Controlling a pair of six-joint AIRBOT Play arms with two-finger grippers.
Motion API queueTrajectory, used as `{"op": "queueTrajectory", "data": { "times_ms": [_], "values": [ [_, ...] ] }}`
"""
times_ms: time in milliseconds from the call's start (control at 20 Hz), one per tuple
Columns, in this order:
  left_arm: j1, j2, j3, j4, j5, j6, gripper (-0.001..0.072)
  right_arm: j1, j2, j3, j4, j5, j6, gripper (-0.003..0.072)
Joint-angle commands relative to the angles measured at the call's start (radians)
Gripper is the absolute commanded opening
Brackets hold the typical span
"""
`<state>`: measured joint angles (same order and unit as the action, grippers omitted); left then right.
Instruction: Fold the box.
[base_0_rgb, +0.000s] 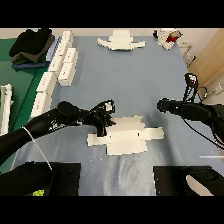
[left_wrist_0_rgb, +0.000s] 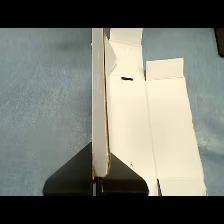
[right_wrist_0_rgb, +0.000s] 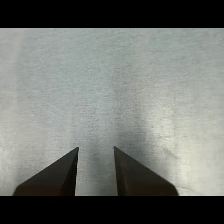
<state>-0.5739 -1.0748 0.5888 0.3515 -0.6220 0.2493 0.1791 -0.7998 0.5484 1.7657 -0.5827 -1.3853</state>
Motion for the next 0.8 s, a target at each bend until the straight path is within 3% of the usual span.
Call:
{"op": "queueTrajectory", "data": {
  "times_ms": [0, 550, 650, 750],
  "values": [
    [-0.021, 0.007, -0.014, -0.037, 0.054, 0.023, 0.0014, 0.0, 0.001, 0.001, 0.012, 0.001, 0.008, 0.0359],
    [0.032, 0.007, 0.008, -0.03, 0.084, 0.106, 0.0015, 0.0, 0.001, 0.0, 0.031, -0.001, 0.009, 0.0358],
    [0.096, -0.001, 0.035, -0.029, -0.004, 0.104, 0.0014, 0.0, 0.001, 0.0, 0.03, 0.0, 0.009, 0.0358],
    [0.193, -0.04, 0.095, -0.029, -0.176, 0.104, 0.0014, 0.0, 0.001, 0.0, 0.031, -0.001, 0.009, 0.0358]
  ]
}}
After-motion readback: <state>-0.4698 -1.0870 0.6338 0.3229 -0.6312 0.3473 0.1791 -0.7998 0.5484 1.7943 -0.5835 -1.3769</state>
